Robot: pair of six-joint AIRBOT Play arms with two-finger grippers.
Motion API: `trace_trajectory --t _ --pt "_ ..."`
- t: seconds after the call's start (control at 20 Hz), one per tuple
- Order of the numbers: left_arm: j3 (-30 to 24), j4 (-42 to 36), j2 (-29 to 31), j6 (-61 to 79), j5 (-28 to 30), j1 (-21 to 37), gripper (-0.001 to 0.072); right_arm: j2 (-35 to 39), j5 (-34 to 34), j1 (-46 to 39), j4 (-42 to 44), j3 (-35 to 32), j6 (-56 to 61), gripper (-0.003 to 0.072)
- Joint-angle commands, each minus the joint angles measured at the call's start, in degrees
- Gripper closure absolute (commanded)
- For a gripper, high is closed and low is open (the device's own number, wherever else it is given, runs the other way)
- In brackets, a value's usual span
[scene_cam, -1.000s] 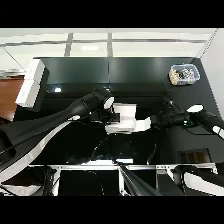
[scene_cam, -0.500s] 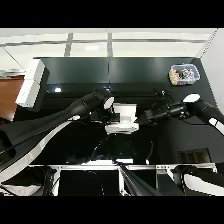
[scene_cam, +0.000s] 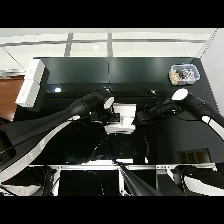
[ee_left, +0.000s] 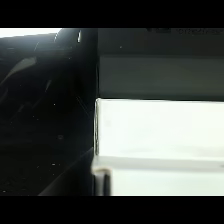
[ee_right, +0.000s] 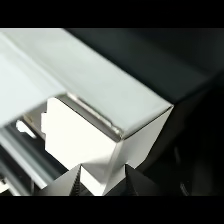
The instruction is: Fold the box and place the chain.
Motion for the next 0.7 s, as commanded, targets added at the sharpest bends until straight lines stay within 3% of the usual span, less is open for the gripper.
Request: trace_trajectory --t 0.0,0.25,0.5,0.65 --pt "0.0 0.0 0.0 0.0 0.2 0.0 0.0681 0.0 -5.2 3.0 -3.4 1.2 7.7 0.0374" --pt "0.0 0.0 0.0 0.0 0.2 0.0 0.0681 -0.3 -11.3 11.1 -20.2 3.7 25.6 0.0374" --pt "0.0 0.0 0.0 0.0 0.2 0.0 0.0681 -2.3 -7.2 18.0 -34.5 9.6 43.5 0.0374" --pt "0.0 0.0 0.0 0.0 0.2 0.0 0.0681 -3.9 -4.9 21.6 -39.0 11.5 51.6 0.0374"
